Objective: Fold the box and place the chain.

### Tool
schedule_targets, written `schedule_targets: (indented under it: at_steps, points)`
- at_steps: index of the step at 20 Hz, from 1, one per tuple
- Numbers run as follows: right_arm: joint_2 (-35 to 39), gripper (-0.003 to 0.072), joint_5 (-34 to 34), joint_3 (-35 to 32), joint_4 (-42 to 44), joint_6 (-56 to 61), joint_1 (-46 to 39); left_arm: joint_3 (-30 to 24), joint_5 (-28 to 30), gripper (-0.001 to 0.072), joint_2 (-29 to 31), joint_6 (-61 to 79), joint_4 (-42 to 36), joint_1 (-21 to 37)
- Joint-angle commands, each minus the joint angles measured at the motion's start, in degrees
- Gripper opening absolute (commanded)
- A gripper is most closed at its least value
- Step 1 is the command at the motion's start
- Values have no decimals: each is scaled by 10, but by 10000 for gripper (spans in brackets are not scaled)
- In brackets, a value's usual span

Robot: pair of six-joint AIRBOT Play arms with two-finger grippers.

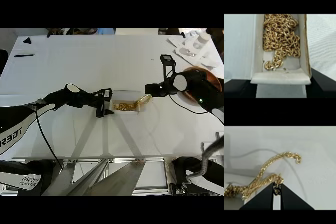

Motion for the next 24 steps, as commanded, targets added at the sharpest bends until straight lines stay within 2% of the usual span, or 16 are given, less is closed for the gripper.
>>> schedule_targets:
  at_steps: [1, 3, 6, 10, 12, 14, 22, 24]
  points:
    - [42, 7, 43, 0, -3, -59, 28, 0, -2, 348, 0, 0, 0, 0]
    - [58, 7, 53, 0, 3, -83, 47, 0, -4, 348, 0, 0, 0, 0]
    - [70, 8, 32, 0, 39, -123, 84, 0, -4, 348, 0, 0, 0, 0]
    - [67, 8, -66, 0, 108, -164, 134, 0, -4, 348, 0, 0, 0, 0]
    - [63, 7, -126, 0, 119, -164, 150, 0, -4, 348, 0, 0, 0, 0]
    - [54, 7, -150, 0, 118, -164, 155, 0, -4, 348, 0, 0, 0, 0]
    - [-39, 15, -84, 0, 104, -164, 154, 0, -4, 348, 0, 0, 0, 0]
    - [-36, 168, -79, 0, 105, -178, 154, 0, -4, 348, 0, 0, 0, 0]
